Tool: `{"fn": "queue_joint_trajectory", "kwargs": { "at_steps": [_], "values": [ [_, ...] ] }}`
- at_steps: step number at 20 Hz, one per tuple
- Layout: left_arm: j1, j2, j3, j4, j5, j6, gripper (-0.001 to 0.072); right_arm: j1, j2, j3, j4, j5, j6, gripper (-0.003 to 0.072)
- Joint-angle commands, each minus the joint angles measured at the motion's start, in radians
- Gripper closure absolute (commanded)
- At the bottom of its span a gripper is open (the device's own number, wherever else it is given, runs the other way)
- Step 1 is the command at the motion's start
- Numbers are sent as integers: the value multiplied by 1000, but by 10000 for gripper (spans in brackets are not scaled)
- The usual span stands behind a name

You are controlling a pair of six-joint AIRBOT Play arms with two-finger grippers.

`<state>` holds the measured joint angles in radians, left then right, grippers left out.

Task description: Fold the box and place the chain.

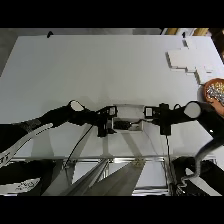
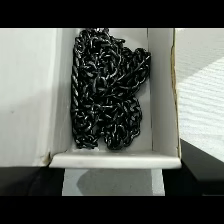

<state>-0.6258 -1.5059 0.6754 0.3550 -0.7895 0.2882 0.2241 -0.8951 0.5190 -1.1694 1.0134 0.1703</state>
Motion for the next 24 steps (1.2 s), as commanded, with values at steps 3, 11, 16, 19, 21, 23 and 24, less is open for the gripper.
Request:
{"fn": "queue_joint_trajectory", "kwargs": {
  "at_steps": [3,11,16,19,21,23,24],
  "values": [
    [1,1,0,0,0,0,504,1,168,0,472,105,66,668],
    [1,1,0,0,0,0,504,271,111,0,660,-328,70,668],
    [1,1,0,0,0,0,504,338,30,1,534,-397,159,372],
    [1,1,0,0,0,0,504,300,71,10,336,-330,256,368],
    [1,1,0,0,0,0,504,227,117,11,174,-217,308,371],
    [1,1,0,0,0,0,504,127,132,11,85,-148,290,418],
    [1,1,0,0,0,0,504,65,130,10,66,-138,254,418]
  ]
}}
